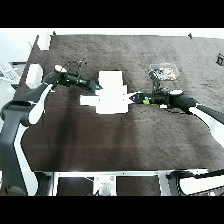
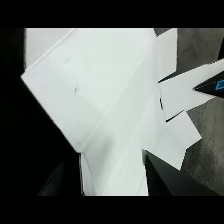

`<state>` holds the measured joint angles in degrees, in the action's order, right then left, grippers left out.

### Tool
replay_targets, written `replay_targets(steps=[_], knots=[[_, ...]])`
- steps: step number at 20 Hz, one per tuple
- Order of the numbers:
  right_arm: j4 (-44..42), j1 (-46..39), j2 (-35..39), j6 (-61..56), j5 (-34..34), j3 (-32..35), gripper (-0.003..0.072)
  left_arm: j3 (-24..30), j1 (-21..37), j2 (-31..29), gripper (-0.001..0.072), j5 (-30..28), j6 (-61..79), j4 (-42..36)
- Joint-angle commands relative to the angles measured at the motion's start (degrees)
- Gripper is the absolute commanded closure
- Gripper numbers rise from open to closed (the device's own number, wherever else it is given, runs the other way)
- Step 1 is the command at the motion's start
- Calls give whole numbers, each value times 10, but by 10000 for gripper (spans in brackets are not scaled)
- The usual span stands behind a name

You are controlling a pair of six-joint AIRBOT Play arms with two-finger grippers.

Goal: Fold the box and place the chain.

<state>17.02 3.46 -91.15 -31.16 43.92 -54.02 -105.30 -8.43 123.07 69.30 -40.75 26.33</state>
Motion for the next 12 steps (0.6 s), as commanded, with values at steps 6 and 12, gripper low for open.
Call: replay_targets(steps=[6, 12], knots=[[1, 1, 0, 0, 0, 0, 684, 0, 0, 23, 245, 18, 14, -28], [1, 0, 0, 2, 0, 0, 684, 0, 0, 26, 345, 3, 35, -69]])
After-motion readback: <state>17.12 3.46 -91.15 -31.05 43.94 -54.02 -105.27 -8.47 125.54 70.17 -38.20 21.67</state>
